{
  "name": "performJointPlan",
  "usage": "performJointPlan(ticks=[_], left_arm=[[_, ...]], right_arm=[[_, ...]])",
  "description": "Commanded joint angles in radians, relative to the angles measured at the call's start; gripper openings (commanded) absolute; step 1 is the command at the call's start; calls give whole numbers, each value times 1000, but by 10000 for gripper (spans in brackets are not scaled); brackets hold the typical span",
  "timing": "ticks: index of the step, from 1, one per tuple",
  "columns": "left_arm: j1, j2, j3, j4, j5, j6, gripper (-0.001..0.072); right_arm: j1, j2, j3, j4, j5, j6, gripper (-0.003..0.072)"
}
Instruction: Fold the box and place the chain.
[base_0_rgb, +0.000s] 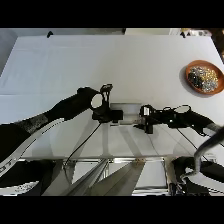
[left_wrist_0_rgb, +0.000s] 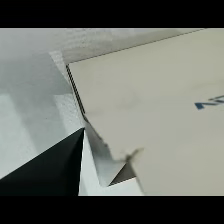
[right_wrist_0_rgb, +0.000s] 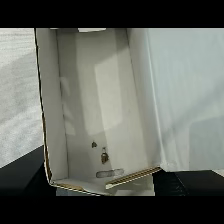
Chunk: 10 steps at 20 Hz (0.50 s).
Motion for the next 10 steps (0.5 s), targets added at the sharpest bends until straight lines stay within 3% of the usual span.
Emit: performJointPlan(ticks=[1,6,10], left_arm=[[1,-17,18,86,-87,-143,416],[24,-26,85,108,-110,-200,415],[7,-90,153,113,-141,-200,415]], right_arm=[[0,1,0,0,0,0,358],[0,1,0,0,0,0,358],[0,1,0,0,0,0,358]])
